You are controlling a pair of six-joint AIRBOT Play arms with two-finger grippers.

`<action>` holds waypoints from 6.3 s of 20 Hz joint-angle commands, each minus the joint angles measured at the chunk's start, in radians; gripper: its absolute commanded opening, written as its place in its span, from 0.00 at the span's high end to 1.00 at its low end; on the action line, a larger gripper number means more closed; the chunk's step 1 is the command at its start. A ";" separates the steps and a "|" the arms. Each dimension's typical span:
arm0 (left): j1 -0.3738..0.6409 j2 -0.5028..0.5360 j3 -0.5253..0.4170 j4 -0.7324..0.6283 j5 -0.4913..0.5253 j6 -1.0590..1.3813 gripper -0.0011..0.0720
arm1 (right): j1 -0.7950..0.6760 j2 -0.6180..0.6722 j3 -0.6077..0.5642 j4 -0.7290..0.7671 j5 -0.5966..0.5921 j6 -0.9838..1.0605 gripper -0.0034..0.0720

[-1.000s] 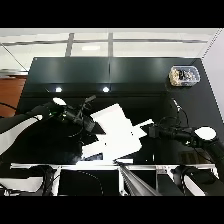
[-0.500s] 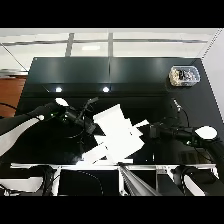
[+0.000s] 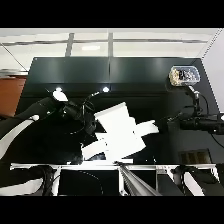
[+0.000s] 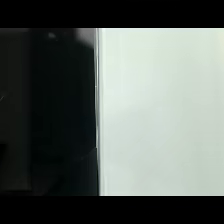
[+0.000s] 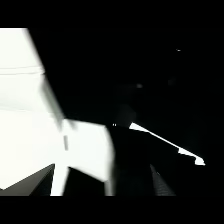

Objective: Fold the box and place the chain.

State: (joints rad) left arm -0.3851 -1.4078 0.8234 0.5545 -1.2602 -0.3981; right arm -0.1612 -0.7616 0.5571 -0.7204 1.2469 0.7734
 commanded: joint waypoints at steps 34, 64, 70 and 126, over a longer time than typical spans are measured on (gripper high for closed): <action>-0.181 0.040 0.012 0.358 0.287 0.196 0.95 | 0.736 -0.094 -0.211 -0.212 -0.493 -0.550 0.02; -0.181 0.040 0.012 0.358 0.284 0.188 0.95 | 0.800 -0.096 -0.115 -0.222 -0.622 -0.417 0.02; -0.181 0.040 0.012 0.357 0.284 0.188 0.95 | 0.791 -0.097 -0.116 -0.177 -0.629 -0.414 0.02; -0.181 0.042 0.014 0.357 0.257 0.185 0.95 | 0.745 -0.388 -0.128 0.166 -0.596 -0.926 0.02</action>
State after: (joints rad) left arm -0.5659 -1.3663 0.8368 0.9119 -1.0031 -0.2131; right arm 0.5632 -1.1484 0.4290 -0.5285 0.6785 -0.1810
